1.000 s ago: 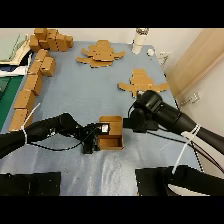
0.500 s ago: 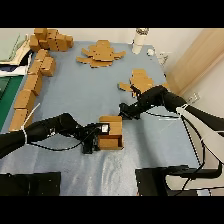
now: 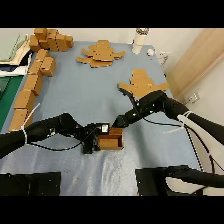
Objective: Fold the box.
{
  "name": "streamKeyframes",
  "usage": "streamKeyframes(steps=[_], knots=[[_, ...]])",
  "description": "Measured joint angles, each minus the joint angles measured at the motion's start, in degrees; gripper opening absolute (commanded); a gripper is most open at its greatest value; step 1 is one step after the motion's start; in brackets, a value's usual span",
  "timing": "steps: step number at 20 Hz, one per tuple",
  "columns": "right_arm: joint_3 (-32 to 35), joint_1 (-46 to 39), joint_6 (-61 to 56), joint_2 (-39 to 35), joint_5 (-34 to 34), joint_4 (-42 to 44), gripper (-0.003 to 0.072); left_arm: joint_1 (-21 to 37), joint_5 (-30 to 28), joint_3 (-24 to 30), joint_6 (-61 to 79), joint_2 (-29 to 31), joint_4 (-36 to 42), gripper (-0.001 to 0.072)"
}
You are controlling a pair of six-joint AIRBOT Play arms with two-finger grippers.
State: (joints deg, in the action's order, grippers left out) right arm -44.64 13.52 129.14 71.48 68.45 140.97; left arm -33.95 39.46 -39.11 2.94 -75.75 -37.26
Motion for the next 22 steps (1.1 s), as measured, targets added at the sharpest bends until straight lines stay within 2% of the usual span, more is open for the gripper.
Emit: streamKeyframes(steps=[5, 10, 16, 22], knots=[[7.04, 7.26, 2.43, -9.38, -10.05, -7.54, 0.0004, 0.0, -0.02, 0.0, 0.02, 0.0, -0.02, 0.0291], [11.06, 13.97, 3.1, -16.06, -18.14, -13.49, 0.0004, 0.0, -0.02, 0.0, 0.11, 0.0, -0.02, 0.0291], [15.65, 22.62, 3.37, -22.88, -25.46, -19.28, 0.0005, 0.0, 0.0, 0.0, 0.07, 0.0, -0.02, 0.0291], [18.03, 26.23, 4.22, -25.0, -28.83, -23.82, 0.0006, 0.0, -0.02, 0.0, 0.02, 0.0, -0.02, 0.0291]])
